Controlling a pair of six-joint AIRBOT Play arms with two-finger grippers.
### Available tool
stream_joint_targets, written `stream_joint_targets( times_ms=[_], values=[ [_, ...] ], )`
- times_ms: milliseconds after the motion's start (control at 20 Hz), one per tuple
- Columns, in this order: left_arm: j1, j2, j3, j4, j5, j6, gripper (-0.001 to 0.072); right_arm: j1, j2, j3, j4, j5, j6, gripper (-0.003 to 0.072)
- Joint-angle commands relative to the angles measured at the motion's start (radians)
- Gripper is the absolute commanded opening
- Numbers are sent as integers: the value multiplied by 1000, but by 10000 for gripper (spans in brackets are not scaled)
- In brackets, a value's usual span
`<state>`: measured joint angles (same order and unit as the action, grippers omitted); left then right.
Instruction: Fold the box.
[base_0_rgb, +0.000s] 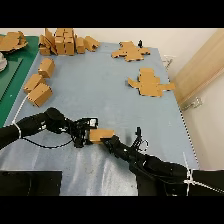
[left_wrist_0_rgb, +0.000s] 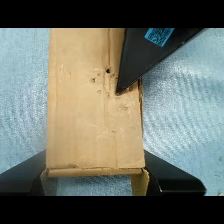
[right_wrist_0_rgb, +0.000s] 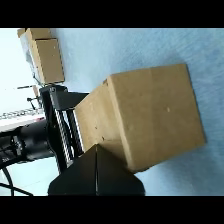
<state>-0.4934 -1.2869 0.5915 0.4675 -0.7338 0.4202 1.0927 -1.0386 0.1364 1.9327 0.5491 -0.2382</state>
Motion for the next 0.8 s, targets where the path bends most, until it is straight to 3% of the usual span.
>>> stream_joint_targets(
  times_ms=[0, 200, 450, 600, 650, 750],
  values=[
    [0, 0, 0, 0, 0, 0, 380, 0, 47, 2, -10, 88, -7, 2],
    [0, 0, 0, 0, 0, 0, 381, -5, 208, 2, 18, 77, -130, 2],
    [0, 0, 0, 0, 0, 0, 380, -154, 402, 2, 121, -161, -357, 2],
    [0, 0, 0, 0, 0, 0, 380, -186, 433, 12, 72, -428, -356, 2],
    [0, 0, 0, 0, 0, 0, 381, -163, 425, 12, 34, -464, -356, 2],
    [0, 0, 0, 0, 0, 0, 381, -123, 385, 12, -54, -415, -356, 2]
  ],
)
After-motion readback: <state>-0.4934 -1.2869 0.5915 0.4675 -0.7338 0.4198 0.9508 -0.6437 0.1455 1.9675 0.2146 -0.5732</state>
